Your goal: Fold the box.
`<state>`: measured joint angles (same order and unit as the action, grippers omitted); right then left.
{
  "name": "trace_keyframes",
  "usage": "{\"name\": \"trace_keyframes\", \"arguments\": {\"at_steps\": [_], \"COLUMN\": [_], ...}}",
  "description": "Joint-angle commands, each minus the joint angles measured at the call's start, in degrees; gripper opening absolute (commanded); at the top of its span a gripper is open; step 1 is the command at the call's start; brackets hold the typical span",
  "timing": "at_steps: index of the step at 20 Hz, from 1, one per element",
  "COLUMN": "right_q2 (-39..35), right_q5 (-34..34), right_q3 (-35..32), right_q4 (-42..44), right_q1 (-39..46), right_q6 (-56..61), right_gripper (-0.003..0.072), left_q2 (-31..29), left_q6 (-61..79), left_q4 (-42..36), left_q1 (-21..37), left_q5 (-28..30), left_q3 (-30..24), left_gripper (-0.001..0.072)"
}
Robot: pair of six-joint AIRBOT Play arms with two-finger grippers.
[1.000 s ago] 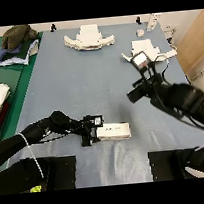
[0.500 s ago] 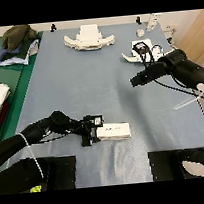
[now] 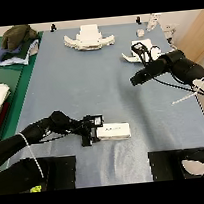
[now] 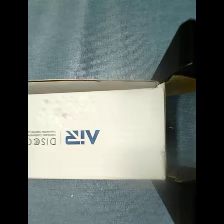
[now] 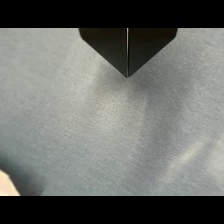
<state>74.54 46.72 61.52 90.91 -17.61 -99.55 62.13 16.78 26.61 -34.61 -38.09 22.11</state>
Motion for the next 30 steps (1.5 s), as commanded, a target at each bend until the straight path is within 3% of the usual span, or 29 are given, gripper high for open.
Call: {"name": "trace_keyframes", "arguments": {"at_steps": [1, 5, 9, 11, 13, 16, 20, 25, 30], "right_q2": [0.13, 0.13, 0.13, 0.13, 0.13, 0.13, 0.13, 0.13, 0.13], "right_q5": [-0.33, -0.33, -0.31, -0.33, -0.31, -0.33, -0.33, -0.33, -0.31], "right_q3": [0.07, 0.07, 0.07, 0.07, 0.07, 0.07, 0.07, 0.07, 0.07], "right_q4": [0.42, 0.42, 0.42, 0.42, 0.42, 0.42, 0.42, 0.42, 0.42], "right_q1": [0.13, 0.13, 0.13, 0.13, 0.13, 0.13, 0.13, 0.13, 0.13], "right_q6": [-1.03, -1.03, -1.03, -1.03, -1.03, -1.03, -1.03, -1.03, -1.03], "right_gripper": [0.0002, 0.0002, 0.0002, 0.0001, 0.0002, 0.0002, 0.0002, 0.0002, 0.0002], "left_q2": [-0.2, -4.94, -14.93, -18.1, -17.42, -9.31, 9.38, 32.61, 44.74], "left_q6": [-3.21, -14.58, -25.38, -36.7, -45.35, -48.13, -48.76, -55.01, -54.99], "left_q4": [-1.33, -1.11, 1.01, 7.45, 17.49, 23.43, 23.54, 23.63, 25.11], "left_q1": [0.07, 1.86, 10.03, 16.9, 24.85, 35.54, 44.22, 50.42, 52.19], "left_q5": [-0.98, -0.9, 0.37, 4.42, 6.25, 7.87, 11.82, 12.17, 12.07], "left_q3": [0.28, 1.16, 1.22, 1.97, 4.46, 11.72, 27.87, 51.19, 64.59], "left_gripper": [0.0511, 0.0511, 0.0511, 0.0511, 0.0511, 0.0511, 0.0511, 0.0511, 0.0511]}}
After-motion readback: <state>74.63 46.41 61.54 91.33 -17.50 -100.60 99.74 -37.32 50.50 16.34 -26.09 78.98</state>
